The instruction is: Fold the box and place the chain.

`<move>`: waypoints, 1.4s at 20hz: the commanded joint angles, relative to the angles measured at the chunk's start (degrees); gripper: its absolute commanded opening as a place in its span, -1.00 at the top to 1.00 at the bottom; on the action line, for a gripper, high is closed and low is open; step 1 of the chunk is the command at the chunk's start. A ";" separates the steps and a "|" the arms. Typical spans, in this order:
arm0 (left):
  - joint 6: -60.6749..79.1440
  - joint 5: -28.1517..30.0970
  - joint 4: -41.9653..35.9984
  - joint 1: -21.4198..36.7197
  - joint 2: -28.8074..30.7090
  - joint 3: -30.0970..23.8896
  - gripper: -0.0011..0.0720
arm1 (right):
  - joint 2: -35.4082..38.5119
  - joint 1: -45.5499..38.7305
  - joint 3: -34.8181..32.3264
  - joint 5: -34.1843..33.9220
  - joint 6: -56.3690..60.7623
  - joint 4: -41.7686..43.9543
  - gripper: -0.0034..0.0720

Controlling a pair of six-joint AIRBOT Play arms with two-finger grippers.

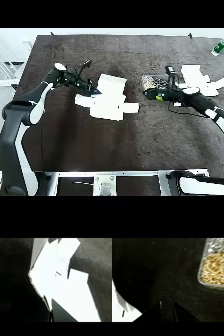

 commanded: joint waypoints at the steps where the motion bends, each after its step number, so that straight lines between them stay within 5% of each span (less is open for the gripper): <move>1: 14.47 4.70 -3.87 0.00 2.36 -7.93 0.94 | 1.51 -2.93 0.04 0.09 -0.04 0.11 0.36; 5: 26.23 12.31 -8.96 0.00 6.62 -17.18 0.94 | 1.51 -1.60 0.04 0.02 -0.48 0.13 0.36; 9: 30.80 14.56 -14.27 0.76 6.73 -17.57 0.94 | 1.51 -1.16 0.04 0.07 -1.40 0.13 0.36; 13: 30.47 12.81 -5.44 0.04 6.54 -17.59 0.94 | 1.51 -1.16 0.04 0.04 -1.55 0.15 0.36; 25: 35.15 13.53 -8.52 0.00 5.11 -19.65 0.92 | 1.51 -0.81 0.04 0.02 -1.99 0.13 0.35; 28: 35.15 14.27 -7.93 0.00 5.11 -19.65 0.92 | 1.51 -0.83 0.04 0.04 -3.19 0.13 0.07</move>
